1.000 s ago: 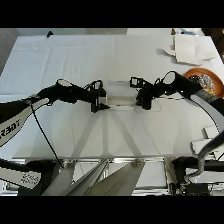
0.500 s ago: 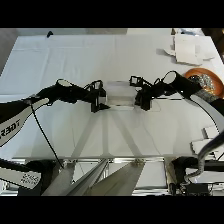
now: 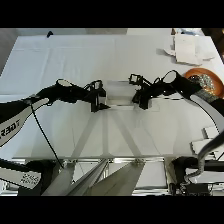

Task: Fold the box and place the chain.

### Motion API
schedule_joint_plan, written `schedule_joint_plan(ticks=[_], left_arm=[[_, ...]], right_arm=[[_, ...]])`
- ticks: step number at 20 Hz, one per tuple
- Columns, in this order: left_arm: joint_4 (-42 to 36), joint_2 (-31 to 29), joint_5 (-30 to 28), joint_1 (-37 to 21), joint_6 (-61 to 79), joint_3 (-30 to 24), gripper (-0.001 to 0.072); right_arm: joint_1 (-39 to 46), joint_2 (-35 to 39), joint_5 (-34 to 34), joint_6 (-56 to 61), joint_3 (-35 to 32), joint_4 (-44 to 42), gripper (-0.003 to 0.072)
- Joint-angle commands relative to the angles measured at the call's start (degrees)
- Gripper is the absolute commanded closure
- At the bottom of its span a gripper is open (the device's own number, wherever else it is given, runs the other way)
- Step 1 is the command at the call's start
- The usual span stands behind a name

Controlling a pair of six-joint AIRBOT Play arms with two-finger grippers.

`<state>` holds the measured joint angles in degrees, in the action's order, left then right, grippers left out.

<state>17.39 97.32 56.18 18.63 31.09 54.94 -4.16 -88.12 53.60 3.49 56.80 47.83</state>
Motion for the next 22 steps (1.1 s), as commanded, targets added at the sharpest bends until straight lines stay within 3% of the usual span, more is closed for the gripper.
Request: schedule_joint_plan(ticks=[1, 2, 3, 8, 9, 10, 11, 12, 17, 22], left_arm=[[0.00, 0.02, 0.17, 0.02, 0.15, 0.04, 0.0342], [0.00, 0.02, 0.17, 0.02, 0.15, 0.04, 0.0342], [0.00, 0.02, 0.17, 0.02, 0.15, 0.04, 0.0342], [0.00, 0.02, 0.17, 0.02, 0.15, 0.04, 0.0342], [0.00, 0.02, 0.17, 0.02, 0.15, 0.04, 0.0342], [0.00, 0.02, 0.17, 0.02, 0.15, 0.04, 0.0342], [0.00, 0.02, 0.17, 0.02, 0.15, 0.04, 0.0342], [0.00, 0.02, 0.15, 0.02, 0.15, 0.04, 0.0342], [0.00, 0.02, 0.17, 0.02, 0.15, 0.04, 0.0342], [0.00, 0.02, 0.17, 0.02, 0.15, 0.04, 0.0342]], right_arm=[[-1.36, -0.04, -2.93, -1.05, -0.02, -1.36, 0.0541], [-1.79, -0.04, -3.54, -1.01, -0.02, -1.36, 0.0427], [-2.01, -0.04, -3.76, -1.03, -0.02, -1.38, 0.0364], [-2.21, -0.02, -3.50, -0.98, -0.02, -1.36, 0.0347], [-2.19, -0.02, -3.50, -0.96, -0.02, -1.33, 0.0357], [-2.19, 0.00, -3.41, -0.92, -0.02, -1.14, 0.0464], [-2.19, 0.04, -3.26, -0.90, -0.02, -0.90, 0.0638], [-2.19, 0.09, -3.39, -0.72, -0.02, -0.42, 0.0671], [-2.19, 3.04, -4.72, 0.37, -0.02, 5.86, 0.0671], [-2.19, 11.82, -4.35, 9.31, -0.02, 6.84, 0.0672]])
